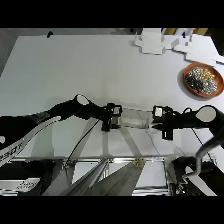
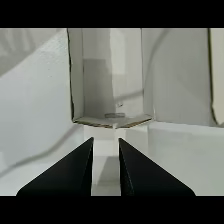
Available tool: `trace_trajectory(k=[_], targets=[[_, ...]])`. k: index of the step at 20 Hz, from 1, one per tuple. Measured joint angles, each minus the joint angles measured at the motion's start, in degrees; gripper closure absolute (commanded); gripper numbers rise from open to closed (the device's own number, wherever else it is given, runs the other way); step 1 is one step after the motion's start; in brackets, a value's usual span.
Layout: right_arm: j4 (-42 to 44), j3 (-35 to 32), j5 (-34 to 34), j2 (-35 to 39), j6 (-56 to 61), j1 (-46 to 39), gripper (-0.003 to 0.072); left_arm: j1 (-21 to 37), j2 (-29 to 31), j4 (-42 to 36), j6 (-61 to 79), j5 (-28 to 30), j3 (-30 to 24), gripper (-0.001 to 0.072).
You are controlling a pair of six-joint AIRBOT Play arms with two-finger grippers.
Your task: Fold the box and place the chain.
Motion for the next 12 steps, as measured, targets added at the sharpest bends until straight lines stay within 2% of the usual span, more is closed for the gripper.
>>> trace_trajectory(k=[2,7,12], targets=[[-0.9,-0.3,-1.1,-0.8,-0.4,0.3,0.0476,0.0,0.0,0.0,0.0,0.0,0.0,0.0573],[-1.4,-0.7,-3.3,-3.6,-1.1,0.6,0.0483,0.0,0.0,0.0,0.0,0.0,0.0,0.0573],[2.6,-0.8,-4.2,-6.4,-3.5,0.6,0.0484,0.0,0.0,0.0,0.0,0.0,0.0,0.0573]])
